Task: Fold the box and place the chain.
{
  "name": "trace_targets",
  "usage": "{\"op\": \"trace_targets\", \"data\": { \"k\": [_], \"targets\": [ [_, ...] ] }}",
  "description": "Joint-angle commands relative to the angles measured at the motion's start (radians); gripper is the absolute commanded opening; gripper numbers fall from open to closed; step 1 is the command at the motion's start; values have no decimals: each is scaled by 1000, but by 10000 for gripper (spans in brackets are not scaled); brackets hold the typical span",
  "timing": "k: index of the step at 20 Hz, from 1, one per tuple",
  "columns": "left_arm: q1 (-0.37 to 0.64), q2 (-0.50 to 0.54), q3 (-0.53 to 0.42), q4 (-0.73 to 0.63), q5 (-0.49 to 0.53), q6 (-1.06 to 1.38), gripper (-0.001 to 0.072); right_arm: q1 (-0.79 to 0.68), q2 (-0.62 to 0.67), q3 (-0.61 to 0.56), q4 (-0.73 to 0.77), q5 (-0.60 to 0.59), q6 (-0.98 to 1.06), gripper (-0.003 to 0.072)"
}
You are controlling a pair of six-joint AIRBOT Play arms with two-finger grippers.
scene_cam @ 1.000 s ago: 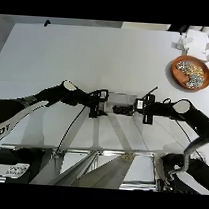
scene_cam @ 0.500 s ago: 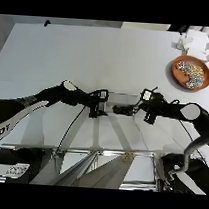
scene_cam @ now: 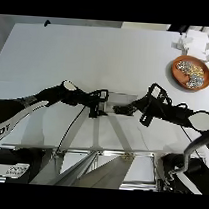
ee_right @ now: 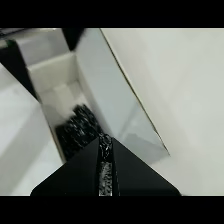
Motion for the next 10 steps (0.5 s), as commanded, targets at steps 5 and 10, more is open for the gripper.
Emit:
{"op": "trace_targets", "data": {
  "k": [5,10],
  "targets": [
    [0,0,0,0,0,0,10,150,-58,0,183,-206,3,19],
    [0,0,0,0,0,0,10,180,-189,0,180,-257,4,30]
  ]
}}
